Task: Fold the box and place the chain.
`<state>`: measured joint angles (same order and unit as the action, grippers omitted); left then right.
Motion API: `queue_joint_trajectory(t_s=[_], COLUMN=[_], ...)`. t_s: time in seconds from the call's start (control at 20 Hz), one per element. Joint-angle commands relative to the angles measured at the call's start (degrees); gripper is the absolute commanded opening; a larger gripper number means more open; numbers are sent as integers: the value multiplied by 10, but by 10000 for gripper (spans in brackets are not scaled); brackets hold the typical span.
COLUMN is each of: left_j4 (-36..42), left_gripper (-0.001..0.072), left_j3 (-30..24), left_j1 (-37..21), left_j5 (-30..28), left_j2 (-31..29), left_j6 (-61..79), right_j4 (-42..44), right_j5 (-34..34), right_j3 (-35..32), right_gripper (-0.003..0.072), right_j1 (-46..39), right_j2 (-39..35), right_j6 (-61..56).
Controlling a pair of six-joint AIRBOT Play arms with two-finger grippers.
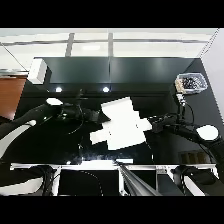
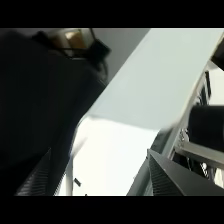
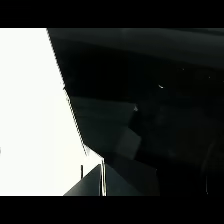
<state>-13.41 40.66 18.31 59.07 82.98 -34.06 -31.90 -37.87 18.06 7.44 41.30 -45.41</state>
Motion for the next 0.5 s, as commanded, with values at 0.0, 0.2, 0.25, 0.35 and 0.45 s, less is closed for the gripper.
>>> queue_joint_trajectory(t_s=[0.0,0.2,0.25,0.35,0.45], left_j4=[-18,-55,-63,-74,-74], left_gripper=[706,552,485,349,337], left_j3=[59,87,94,104,104], left_j1=[23,22,22,22,22], left_j5=[82,123,126,128,126], left_j2=[66,108,115,122,122], left_j6=[35,45,43,43,44], right_j4=[-1,-1,-1,-1,-2], right_j5=[-4,-10,-10,-14,-21], right_j3=[0,0,0,0,0], right_gripper=[4,4,4,5,4], right_j1=[1,1,1,1,1], right_j2=[0,0,0,0,0], right_j6=[0,0,0,0,0])
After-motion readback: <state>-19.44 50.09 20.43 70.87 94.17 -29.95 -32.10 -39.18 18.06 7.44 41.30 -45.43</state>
